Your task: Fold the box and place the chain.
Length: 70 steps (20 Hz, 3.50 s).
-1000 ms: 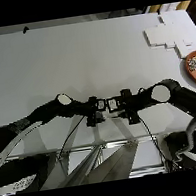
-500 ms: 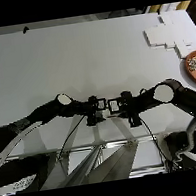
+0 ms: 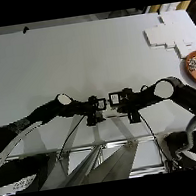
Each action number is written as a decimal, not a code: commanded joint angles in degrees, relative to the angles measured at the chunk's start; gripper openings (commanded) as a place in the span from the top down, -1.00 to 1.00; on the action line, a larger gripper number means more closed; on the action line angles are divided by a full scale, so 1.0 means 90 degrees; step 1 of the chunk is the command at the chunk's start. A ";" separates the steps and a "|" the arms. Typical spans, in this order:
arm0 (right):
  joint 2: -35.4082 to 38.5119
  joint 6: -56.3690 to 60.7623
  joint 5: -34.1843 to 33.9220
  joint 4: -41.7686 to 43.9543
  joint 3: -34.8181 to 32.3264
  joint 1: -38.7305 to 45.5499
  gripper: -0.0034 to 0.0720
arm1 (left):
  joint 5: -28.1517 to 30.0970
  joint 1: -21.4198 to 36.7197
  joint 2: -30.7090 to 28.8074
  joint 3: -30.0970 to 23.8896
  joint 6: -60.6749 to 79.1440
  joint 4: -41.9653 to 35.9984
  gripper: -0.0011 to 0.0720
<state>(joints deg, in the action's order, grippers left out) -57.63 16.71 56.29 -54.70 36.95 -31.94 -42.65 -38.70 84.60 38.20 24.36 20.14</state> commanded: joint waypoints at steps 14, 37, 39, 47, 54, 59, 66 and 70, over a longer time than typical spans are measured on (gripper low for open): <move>-0.0345 -0.0245 -0.0568 0.0107 -0.0539 0.0017 0.86 | -0.0002 0.0005 -0.0005 0.0002 0.0002 0.0002 0.11; 0.1212 0.5251 0.1486 -0.2773 -0.0539 0.4401 0.86 | -0.0002 0.0005 -0.0005 0.0002 0.0002 0.0005 0.11; 0.1212 0.5496 0.2062 -0.2776 -0.0539 0.4422 0.86 | 0.0000 0.0005 -0.0005 0.0002 0.0002 0.0002 0.11; 0.1212 0.5496 0.2331 -0.2776 -0.0537 0.4422 0.86 | -0.0017 0.0005 -0.0005 0.0002 0.0005 -0.0041 0.11; 0.1212 0.5498 0.2327 -0.2776 -0.0534 0.4422 0.86 | -0.0012 0.0299 -0.1020 0.0002 -0.1073 0.0325 0.11; 0.1212 0.5496 0.2327 -0.2776 -0.0534 0.4422 0.86 | 0.0408 0.1528 -0.2858 0.0002 -0.4503 0.2329 0.11; 0.1212 0.5496 0.2327 -0.2776 -0.0534 0.4422 0.86 | 0.0964 0.4420 -0.4189 0.0002 -0.9119 0.4617 0.12; 0.1214 0.5496 0.2324 -0.2776 -0.0534 0.4422 0.86 | 0.0403 0.5816 -0.3959 0.0000 -1.1055 0.6232 0.12</move>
<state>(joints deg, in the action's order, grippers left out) -46.68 66.17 77.21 -79.68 32.12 7.81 -36.67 4.84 48.75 38.15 -58.65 63.88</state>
